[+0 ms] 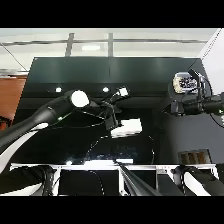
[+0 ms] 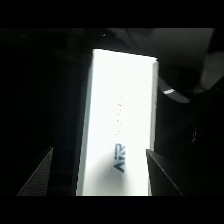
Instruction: Fold the box and place the chain.
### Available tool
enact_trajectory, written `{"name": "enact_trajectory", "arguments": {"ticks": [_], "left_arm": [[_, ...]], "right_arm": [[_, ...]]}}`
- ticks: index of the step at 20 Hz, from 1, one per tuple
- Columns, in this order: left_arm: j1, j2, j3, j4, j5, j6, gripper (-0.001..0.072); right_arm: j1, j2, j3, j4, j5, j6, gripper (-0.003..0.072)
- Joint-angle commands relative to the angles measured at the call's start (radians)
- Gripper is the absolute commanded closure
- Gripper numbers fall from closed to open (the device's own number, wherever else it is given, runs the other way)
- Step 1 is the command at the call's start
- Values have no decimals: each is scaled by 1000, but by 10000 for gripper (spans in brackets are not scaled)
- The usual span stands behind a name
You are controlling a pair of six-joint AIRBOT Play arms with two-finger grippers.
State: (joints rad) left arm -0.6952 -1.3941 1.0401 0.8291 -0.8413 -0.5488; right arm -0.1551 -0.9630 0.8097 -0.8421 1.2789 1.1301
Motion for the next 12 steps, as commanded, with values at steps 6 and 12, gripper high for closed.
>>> {"name": "enact_trajectory", "arguments": {"ticks": [6,12], "left_arm": [[-84,-118,76,-8,-37,-77,2],[-127,-119,76,55,-14,-56,2]], "right_arm": [[-1,1,0,-4,-24,-13,668],[0,1,0,-5,-25,-13,668]]}}
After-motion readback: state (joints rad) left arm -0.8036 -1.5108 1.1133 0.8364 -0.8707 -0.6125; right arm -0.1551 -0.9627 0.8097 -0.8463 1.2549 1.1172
